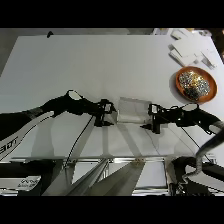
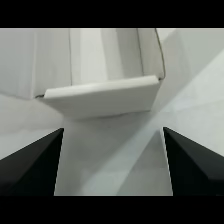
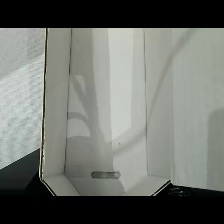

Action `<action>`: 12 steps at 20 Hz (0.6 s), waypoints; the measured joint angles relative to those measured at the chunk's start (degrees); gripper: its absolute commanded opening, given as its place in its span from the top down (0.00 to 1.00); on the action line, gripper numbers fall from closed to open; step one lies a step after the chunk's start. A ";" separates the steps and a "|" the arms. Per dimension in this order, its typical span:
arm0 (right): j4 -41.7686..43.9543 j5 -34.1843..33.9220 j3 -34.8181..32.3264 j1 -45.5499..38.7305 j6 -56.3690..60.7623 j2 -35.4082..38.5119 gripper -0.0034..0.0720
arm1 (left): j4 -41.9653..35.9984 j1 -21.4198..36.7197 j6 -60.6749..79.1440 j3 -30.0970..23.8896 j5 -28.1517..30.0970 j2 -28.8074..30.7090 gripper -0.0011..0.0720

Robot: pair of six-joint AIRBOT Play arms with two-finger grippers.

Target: Fold the box and place the chain.

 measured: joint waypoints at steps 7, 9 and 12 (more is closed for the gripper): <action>-0.02 0.00 0.00 0.00 0.00 0.00 0.51 | -1.84 -0.74 0.68 0.00 0.35 -0.35 0.00; -0.02 0.00 0.00 0.00 0.00 0.00 0.51 | -1.97 -0.85 0.63 0.22 0.37 -0.50 0.00; -0.02 0.00 0.00 0.00 0.00 0.00 0.51 | -2.03 -1.14 -0.26 0.87 0.22 -0.90 0.00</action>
